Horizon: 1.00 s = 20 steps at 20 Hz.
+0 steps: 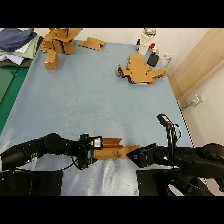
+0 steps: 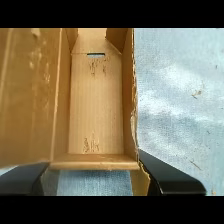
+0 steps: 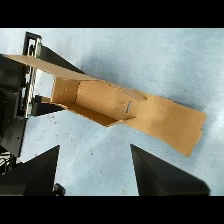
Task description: Fold the box.
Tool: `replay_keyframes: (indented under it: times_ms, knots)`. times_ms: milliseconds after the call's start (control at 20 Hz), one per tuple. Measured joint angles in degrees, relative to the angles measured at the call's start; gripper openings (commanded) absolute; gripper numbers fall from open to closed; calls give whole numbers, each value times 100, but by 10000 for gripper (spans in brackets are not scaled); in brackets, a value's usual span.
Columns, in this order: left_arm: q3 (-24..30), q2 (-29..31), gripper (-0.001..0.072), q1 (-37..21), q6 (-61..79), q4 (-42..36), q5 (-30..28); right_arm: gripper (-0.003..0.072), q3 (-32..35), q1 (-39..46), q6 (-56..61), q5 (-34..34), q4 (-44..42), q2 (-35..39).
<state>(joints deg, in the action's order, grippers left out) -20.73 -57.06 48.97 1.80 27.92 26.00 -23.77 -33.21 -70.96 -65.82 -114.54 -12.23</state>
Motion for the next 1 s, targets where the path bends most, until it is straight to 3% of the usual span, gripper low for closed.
replay_keyframes:
  times_ms: [1000]
  knots:
    - [46, -245, 523, -11, 52, 35, -57, 705, 0, 0, 2, -2, 155, 0]
